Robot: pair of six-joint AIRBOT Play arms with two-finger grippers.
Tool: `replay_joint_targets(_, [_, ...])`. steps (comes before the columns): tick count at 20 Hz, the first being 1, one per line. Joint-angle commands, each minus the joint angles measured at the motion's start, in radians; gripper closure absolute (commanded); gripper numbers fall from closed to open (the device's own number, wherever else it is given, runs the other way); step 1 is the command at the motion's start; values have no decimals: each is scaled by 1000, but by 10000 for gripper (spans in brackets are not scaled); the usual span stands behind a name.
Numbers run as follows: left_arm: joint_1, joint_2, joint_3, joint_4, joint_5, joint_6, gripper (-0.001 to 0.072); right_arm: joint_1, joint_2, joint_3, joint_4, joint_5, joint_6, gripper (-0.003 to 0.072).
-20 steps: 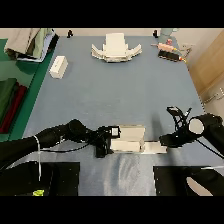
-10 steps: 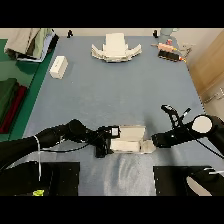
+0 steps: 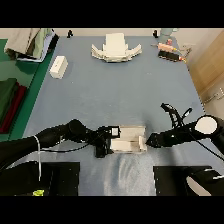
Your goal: Fold the box.
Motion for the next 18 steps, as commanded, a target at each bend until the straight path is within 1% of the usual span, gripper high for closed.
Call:
replay_joint_targets(1, [0,0,0,0,0,0,241,0,-18,0,36,-13,-16,168])
replay_joint_targets(4, [0,0,0,0,0,0,241,0,-48,0,151,-40,-87,175])
replay_joint_targets(6, [0,0,0,0,0,0,241,6,-66,0,159,-66,-85,187])
replay_joint_targets(7, [0,0,0,0,0,0,241,22,-76,0,147,-81,-72,254])
replay_joint_targets(9, [0,0,0,0,0,0,241,76,-92,1,121,-110,-14,267])
replay_joint_targets(12, [0,0,0,0,0,0,241,188,-116,5,25,-181,134,267])
replay_joint_targets(14, [0,0,0,0,0,0,241,270,-135,32,-82,-207,275,267])
replay_joint_targets(16, [0,0,0,0,0,0,241,358,-162,76,-225,-210,447,267])
replay_joint_targets(18, [0,0,0,0,0,0,241,435,-203,116,-318,-199,587,267])
